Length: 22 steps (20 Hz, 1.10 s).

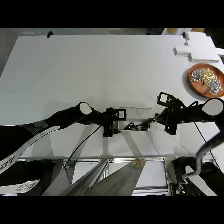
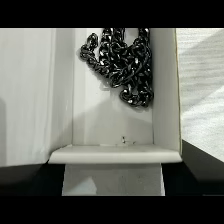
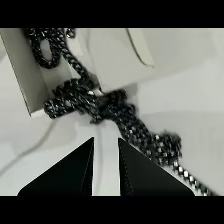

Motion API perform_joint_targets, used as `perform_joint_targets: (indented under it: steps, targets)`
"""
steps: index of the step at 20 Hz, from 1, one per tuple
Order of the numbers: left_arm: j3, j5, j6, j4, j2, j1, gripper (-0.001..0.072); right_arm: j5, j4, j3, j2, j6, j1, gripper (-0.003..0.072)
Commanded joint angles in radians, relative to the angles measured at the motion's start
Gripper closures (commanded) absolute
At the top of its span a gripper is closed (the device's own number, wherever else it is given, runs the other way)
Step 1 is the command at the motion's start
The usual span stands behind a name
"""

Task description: Fold the box and place the chain.

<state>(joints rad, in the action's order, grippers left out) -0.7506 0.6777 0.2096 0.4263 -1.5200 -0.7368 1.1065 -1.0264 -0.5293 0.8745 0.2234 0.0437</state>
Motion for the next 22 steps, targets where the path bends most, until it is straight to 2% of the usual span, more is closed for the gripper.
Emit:
perform_joint_targets:
  steps: [1, 5, 10, 12, 13, 15, 19, 22]
  targets:
    - [0.000, 0.000, 0.000, 0.000, 0.000, 0.000, 0.0499, -0.056, 0.085, 0.025, 0.057, -0.185, 0.027, 0.0514]
    - [0.000, 0.000, 0.000, 0.000, 0.000, 0.000, 0.0499, -0.073, 0.085, 0.025, 0.117, -0.225, 0.051, 0.0515]
    - [0.000, 0.000, 0.000, 0.000, 0.001, 0.000, 0.0499, -0.098, 0.123, 0.025, 0.123, -0.225, 0.051, 0.0541]
    - [0.000, 0.000, 0.000, 0.000, 0.000, 0.000, 0.0499, -0.098, 0.137, 0.025, 0.123, -0.225, 0.051, 0.0628]
    - [0.000, 0.000, 0.000, 0.000, 0.000, 0.000, 0.0499, -0.098, 0.132, 0.025, 0.123, -0.225, 0.051, 0.0646]
    - [0.000, 0.000, 0.000, 0.000, 0.000, 0.000, 0.0499, -0.097, 0.087, 0.025, 0.115, -0.217, 0.051, 0.0671]
    - [0.000, 0.000, 0.000, 0.000, 0.000, 0.000, 0.0499, -0.104, -0.104, 0.025, 0.057, -0.086, 0.051, 0.0671]
    - [0.000, 0.000, 0.000, 0.000, 0.000, 0.000, 0.0499, -0.098, -0.116, 0.024, -0.020, -0.043, 0.051, 0.0672]
